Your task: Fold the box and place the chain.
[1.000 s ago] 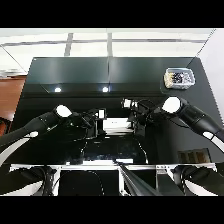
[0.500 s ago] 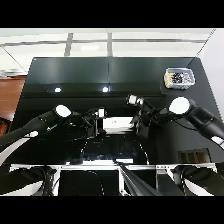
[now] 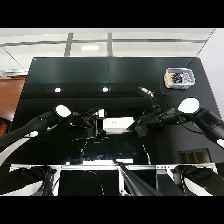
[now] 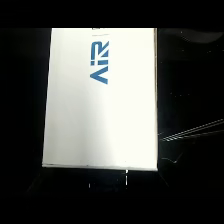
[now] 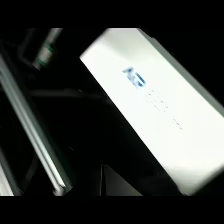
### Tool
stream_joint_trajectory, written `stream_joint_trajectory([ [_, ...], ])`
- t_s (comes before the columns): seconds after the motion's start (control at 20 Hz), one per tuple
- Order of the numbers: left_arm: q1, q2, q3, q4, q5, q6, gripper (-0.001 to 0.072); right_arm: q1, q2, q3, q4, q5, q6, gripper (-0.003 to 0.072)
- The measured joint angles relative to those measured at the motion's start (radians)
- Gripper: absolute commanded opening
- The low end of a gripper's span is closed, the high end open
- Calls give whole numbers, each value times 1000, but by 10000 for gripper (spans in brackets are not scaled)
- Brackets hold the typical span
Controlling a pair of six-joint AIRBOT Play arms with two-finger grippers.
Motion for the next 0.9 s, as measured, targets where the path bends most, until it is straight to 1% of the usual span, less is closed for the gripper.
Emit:
stream_joint_trajectory([
  [0.2, 0, 0, 0, 0, -2, 0, 296, 9, -57, -43, 179, -77, 29, 12],
  [0.4, 0, 0, 0, 0, -2, 0, 297, 27, -140, -56, 243, -122, 38, 17],
  [0.6, 0, 0, 0, 0, -2, 0, 298, 32, -198, -60, 245, -166, 50, 17],
  [0.9, 0, 0, 0, 0, -2, 0, 297, 34, -227, -61, 175, -195, 93, 18],
])
